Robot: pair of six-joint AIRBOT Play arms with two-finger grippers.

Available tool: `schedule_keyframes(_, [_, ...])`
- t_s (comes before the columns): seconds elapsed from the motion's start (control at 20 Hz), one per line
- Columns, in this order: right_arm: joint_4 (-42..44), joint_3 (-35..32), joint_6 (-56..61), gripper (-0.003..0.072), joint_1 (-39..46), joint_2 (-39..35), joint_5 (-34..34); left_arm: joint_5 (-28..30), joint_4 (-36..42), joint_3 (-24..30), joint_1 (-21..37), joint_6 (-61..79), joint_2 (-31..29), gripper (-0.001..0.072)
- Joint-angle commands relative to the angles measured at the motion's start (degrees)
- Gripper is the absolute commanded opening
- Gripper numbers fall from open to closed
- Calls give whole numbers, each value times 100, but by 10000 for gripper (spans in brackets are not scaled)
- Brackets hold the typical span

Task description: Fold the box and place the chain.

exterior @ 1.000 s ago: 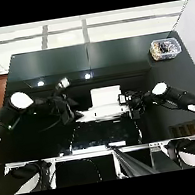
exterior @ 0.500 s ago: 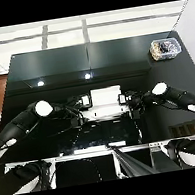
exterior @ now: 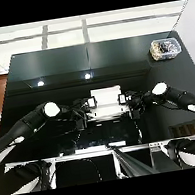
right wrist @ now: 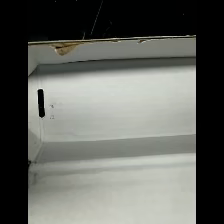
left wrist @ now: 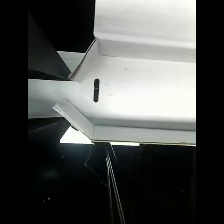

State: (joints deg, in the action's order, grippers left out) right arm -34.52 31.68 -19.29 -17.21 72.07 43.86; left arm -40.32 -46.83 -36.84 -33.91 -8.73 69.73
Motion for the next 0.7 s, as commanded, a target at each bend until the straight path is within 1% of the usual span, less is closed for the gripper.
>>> schedule_keyframes(0.0, [2,-2,-2,243,0,4,2,236,216,-4,-28,0,55,270])
schedule_keyframes(0.15, [2,-2,-2,243,0,4,2,389,306,-4,-35,-2,55,270])
schedule_keyframes(0.4, [2,-2,-2,243,0,4,2,426,970,-9,-39,20,57,271])
schedule_keyframes(0.65, [4,-2,-2,243,0,4,2,522,1005,-9,-160,129,116,271])
